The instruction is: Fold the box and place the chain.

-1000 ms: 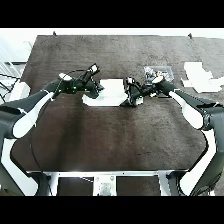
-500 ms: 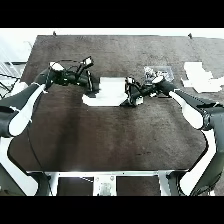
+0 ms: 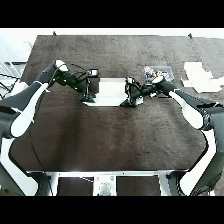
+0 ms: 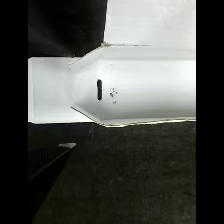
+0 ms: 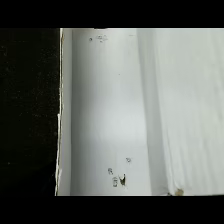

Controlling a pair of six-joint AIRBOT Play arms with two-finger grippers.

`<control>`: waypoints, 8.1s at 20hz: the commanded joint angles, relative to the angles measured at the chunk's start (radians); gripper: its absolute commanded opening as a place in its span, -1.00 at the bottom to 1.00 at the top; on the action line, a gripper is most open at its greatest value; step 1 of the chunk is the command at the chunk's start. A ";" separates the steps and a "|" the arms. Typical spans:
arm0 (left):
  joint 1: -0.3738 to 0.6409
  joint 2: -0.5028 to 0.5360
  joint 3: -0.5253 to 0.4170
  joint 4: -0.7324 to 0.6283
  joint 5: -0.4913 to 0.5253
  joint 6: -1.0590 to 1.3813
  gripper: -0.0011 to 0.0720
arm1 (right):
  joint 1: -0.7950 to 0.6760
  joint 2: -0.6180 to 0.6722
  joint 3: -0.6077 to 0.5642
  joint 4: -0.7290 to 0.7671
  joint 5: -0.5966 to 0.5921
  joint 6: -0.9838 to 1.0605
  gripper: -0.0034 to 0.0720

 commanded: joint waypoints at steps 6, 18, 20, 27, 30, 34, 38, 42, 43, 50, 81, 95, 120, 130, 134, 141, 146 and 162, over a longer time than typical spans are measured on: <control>-0.023 -0.003 -0.009 0.029 0.061 -0.023 0.80 | 0.001 0.000 0.000 0.000 0.000 0.000 0.35; -0.023 -0.003 -0.061 0.013 0.173 0.056 0.39 | 0.001 0.000 0.000 0.000 0.000 0.000 0.35; -0.023 -0.003 -0.061 0.013 0.172 0.060 0.39 | 0.001 0.000 0.000 0.000 0.000 0.000 0.35; -0.059 -0.005 -0.061 0.006 0.163 0.085 0.39 | 0.001 0.000 0.000 0.000 0.000 0.000 0.35; -0.065 -0.018 -0.061 0.017 0.165 0.075 0.39 | 0.001 0.000 0.000 0.000 0.000 0.000 0.35; -0.066 -0.024 -0.061 0.013 0.172 0.074 0.34 | 0.001 0.000 0.000 0.000 0.000 0.000 0.35; -0.065 -0.026 -0.061 -0.011 0.175 0.077 -0.17 | 0.001 0.000 0.000 0.000 0.000 0.000 0.35; -0.066 -0.026 -0.061 -0.021 0.175 0.077 -0.16 | 0.001 0.000 0.000 0.000 0.000 0.000 0.35; -0.066 -0.027 -0.061 -0.041 0.170 0.078 -0.16 | 0.001 0.000 0.000 0.000 0.000 0.000 0.35; -0.103 -0.029 -0.061 -0.082 0.187 0.104 -0.16 | 0.001 0.000 0.000 0.000 0.000 0.000 0.35; 0.020 -0.008 -0.050 -0.097 0.006 0.003 -0.92 | 0.001 0.000 0.000 0.000 0.000 0.000 0.35; 0.135 0.457 -0.460 -0.070 0.360 -0.941 -0.94 | 0.001 0.000 0.000 0.000 0.000 0.000 0.35; 0.251 0.149 -0.491 -0.349 0.242 -0.999 -0.93 | 0.001 0.000 0.000 0.000 0.000 0.000 0.35; 0.132 0.036 -0.380 -0.377 0.196 -1.023 -0.92 | 0.001 0.000 0.000 0.000 0.000 0.000 0.35; 0.131 0.037 -0.333 -0.388 0.156 -1.022 -0.92 | 0.001 0.000 0.000 0.000 0.000 0.000 0.35; 0.131 0.042 -0.266 -0.430 0.084 -1.010 -0.91 | 0.001 0.000 0.000 0.000 0.000 0.000 0.35; 0.131 0.043 -0.266 -0.478 0.076 -0.990 -0.48 | 0.001 0.000 0.000 0.000 0.000 0.000 0.35; 0.073 0.124 -0.234 -0.256 0.179 -1.120 -0.39 | 0.001 0.000 0.000 0.000 0.000 0.000 0.35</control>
